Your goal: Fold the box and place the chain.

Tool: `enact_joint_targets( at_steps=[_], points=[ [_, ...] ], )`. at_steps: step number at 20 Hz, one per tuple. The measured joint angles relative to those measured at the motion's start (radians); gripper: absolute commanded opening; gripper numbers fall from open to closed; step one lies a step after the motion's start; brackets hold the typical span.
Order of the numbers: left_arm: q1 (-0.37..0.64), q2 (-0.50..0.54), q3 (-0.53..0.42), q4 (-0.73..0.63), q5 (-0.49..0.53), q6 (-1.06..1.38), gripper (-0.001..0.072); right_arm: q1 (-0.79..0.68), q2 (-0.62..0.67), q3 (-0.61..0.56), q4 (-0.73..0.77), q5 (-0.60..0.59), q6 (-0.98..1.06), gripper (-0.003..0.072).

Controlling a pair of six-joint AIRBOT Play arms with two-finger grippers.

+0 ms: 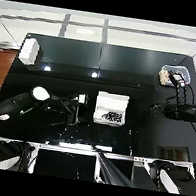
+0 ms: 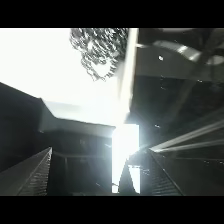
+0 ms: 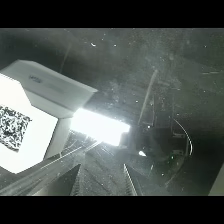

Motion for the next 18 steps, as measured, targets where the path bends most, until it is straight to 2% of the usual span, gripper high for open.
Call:
enact_joint_targets(
  at_steps=[7,18],
  points=[
    [-0.010,-0.126,0.056,-0.075,0.005,0.117,0.0712,0.000,0.000,0.000,0.010,0.001,0.000,0.0316],
    [-0.017,-0.153,0.070,-0.107,-0.001,0.176,0.0712,0.000,0.000,0.000,0.015,-0.003,0.000,0.0316]
  ],
)
